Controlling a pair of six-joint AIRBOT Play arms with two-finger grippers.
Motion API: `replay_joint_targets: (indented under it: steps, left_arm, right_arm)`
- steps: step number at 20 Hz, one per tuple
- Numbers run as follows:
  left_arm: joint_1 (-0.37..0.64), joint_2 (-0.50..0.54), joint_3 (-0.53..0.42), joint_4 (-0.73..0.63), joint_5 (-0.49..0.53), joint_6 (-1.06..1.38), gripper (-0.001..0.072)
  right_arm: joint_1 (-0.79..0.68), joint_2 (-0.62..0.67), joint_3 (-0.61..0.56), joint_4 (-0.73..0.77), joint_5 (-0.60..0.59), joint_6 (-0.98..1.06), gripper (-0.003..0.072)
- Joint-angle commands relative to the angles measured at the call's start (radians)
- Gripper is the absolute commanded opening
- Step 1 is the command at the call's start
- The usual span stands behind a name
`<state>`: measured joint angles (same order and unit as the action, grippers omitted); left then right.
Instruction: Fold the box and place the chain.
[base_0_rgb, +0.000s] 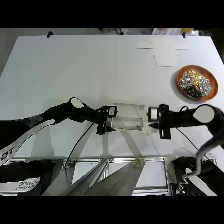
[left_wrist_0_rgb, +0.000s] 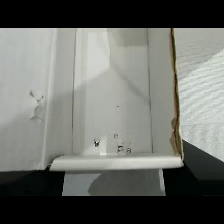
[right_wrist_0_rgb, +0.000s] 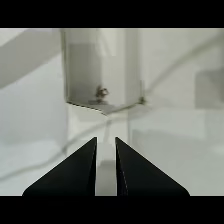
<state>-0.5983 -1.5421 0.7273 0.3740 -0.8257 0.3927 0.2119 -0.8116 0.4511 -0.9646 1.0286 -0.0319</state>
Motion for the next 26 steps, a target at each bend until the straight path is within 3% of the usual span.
replay_joint_targets:
  steps: [1,9,12,16,20,26]
  left_arm:
    - [0.0,0.0,0.0,0.0,-0.002,0.0,0.036]
    - [0.0,0.0,0.0,0.0,-0.001,0.0,0.036]
    - [0.0,0.0,0.0,0.0,-0.001,0.0,0.036]
    - [0.0,0.0,0.0,0.0,-0.002,0.0,0.036]
    - [0.0,0.0,0.0,0.0,-0.001,0.0,0.036]
    - [0.0,0.0,0.0,0.0,-0.001,0.0,0.036]
  right_arm:
    - [0.001,0.016,-0.101,0.115,-0.087,-0.216,0.0139]
    - [0.001,-0.042,-0.111,0.145,-0.166,-0.195,0.014]
    - [0.001,-0.061,-0.111,0.136,-0.198,-0.146,0.0242]
    - [0.001,-0.085,-0.111,0.193,-0.195,-0.151,0.0234]
    - [0.001,-0.1,-0.111,0.215,-0.177,-0.153,0.0159]
    - [0.001,-0.101,-0.121,0.27,-0.197,-0.153,0.0156]
